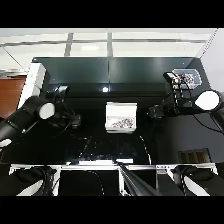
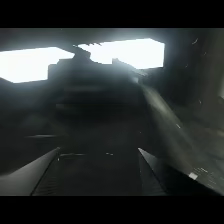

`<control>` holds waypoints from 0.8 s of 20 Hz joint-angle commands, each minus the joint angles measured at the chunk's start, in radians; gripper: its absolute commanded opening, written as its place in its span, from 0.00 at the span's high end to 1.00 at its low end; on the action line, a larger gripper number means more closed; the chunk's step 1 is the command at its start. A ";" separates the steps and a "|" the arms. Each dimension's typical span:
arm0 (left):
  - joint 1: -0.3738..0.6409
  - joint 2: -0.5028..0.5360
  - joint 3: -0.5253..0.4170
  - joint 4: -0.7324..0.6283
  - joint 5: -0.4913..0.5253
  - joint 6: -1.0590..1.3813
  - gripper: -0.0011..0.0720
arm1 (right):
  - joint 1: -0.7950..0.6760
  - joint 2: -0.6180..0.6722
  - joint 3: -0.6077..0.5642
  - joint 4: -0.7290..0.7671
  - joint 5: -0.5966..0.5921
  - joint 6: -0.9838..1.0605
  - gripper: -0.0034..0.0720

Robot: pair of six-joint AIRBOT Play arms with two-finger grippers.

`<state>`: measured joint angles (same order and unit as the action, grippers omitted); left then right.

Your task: Fold the box and place the chain.

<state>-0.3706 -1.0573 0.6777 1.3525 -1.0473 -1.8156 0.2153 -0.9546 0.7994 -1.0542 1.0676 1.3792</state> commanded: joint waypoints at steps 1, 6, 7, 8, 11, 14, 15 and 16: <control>0.246 -0.016 -0.194 -0.738 0.145 0.732 0.22 | 0.000 0.000 0.000 -0.002 -0.003 0.005 0.57; 0.261 -0.105 -0.187 -1.029 -0.031 1.582 0.01 | 0.000 0.000 0.000 -0.002 -0.027 0.032 0.57; 0.241 -0.110 -0.187 -1.028 -0.027 1.680 0.01 | 0.000 0.000 0.000 -0.002 -0.034 0.038 0.57; 0.218 -0.119 -0.180 -1.021 -0.025 1.789 0.01 | 0.000 0.000 0.000 -0.002 -0.039 0.043 0.58; 0.144 -0.136 -0.163 -1.021 0.069 2.106 0.01 | 0.000 0.000 0.000 -0.002 -0.043 0.046 0.57; 0.085 -0.180 -0.110 -1.019 0.176 2.269 0.01 | 0.000 0.000 0.000 -0.002 -0.043 0.046 0.58; 0.078 -0.203 -0.083 -1.011 0.173 2.289 0.01 | 0.001 0.000 0.000 -0.002 -0.043 0.046 0.57; 0.070 -0.228 -0.052 -0.977 0.172 2.290 0.01 | 0.001 0.000 0.000 -0.002 -0.043 0.046 0.57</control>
<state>-0.2649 -1.2354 0.5686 0.3531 -0.9234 0.2996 0.2153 -0.9546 0.7994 -1.0561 1.0267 1.4220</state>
